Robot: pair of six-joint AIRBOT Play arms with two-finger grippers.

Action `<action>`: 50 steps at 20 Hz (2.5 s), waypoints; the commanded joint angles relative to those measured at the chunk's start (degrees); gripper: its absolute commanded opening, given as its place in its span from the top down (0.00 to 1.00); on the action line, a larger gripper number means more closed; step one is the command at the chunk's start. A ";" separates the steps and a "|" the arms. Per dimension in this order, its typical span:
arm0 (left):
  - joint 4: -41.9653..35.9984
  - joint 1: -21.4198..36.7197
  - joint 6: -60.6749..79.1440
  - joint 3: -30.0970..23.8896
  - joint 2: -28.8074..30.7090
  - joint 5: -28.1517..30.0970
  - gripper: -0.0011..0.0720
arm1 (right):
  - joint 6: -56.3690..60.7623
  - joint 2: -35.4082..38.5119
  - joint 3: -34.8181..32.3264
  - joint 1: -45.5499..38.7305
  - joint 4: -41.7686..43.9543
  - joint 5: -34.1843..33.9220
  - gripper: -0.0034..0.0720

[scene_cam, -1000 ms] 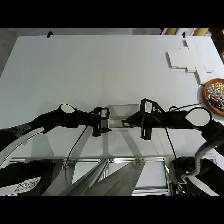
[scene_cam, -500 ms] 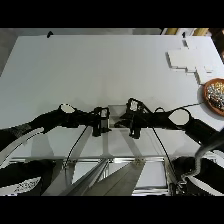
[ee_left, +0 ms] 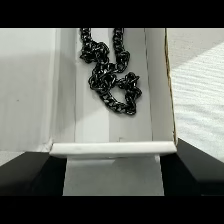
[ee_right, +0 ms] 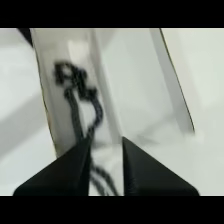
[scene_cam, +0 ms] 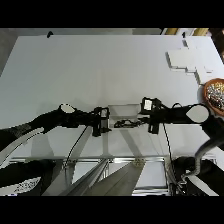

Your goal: Fold the box and place the chain.

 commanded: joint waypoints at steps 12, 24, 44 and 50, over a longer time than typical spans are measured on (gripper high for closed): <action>0.04 0.02 0.00 0.00 0.02 0.02 0.89 | -14.86 -13.90 -0.39 -0.68 -3.78 2.43 0.54; 0.02 0.02 0.00 0.00 0.02 0.00 0.89 | -8.04 -14.84 -0.37 0.44 -1.09 1.36 0.93; 0.04 0.02 0.00 0.00 0.02 0.02 0.89 | 6.25 -10.49 -0.37 24.41 21.40 -24.92 0.91; 0.02 0.02 0.00 0.00 0.02 0.00 0.89 | 6.43 -6.60 -0.31 18.29 17.88 -21.20 0.63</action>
